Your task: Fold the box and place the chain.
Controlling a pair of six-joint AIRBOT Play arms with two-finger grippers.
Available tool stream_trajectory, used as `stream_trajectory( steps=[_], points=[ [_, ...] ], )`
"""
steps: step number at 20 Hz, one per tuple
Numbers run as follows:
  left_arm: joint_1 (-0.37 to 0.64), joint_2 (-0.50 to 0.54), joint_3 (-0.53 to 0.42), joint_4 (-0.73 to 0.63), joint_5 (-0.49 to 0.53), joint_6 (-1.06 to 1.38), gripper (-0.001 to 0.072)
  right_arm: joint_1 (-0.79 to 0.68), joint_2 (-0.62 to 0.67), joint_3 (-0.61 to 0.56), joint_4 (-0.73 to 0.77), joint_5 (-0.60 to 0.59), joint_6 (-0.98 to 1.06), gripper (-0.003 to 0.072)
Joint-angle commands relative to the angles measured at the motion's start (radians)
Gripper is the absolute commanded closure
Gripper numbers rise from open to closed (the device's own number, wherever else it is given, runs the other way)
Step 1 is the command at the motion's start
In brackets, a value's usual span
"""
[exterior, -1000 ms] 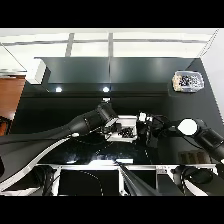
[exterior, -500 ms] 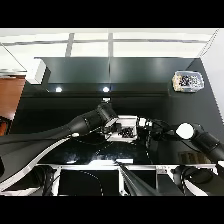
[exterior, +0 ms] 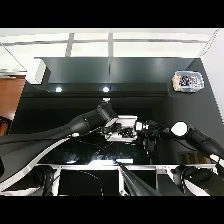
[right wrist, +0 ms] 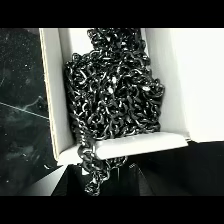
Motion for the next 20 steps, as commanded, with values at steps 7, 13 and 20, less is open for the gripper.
stream_trajectory(
  steps=[7, 13, 20],
  points=[
    [0.000, -0.001, 0.000, 0.000, 0.000, 0.000, 0.0680, 0.000, 0.009, 0.029, -0.103, -0.006, 0.210, 0.0675],
    [0.000, -0.001, 0.000, 0.001, 0.002, 0.000, 0.0680, 0.000, 0.158, 0.204, -0.403, 0.295, 0.646, 0.0675],
    [0.000, -0.001, 0.000, 0.000, 0.002, 0.000, 0.0680, 0.000, 0.261, 0.397, -0.200, 0.401, 0.988, 0.0675]
  ],
)
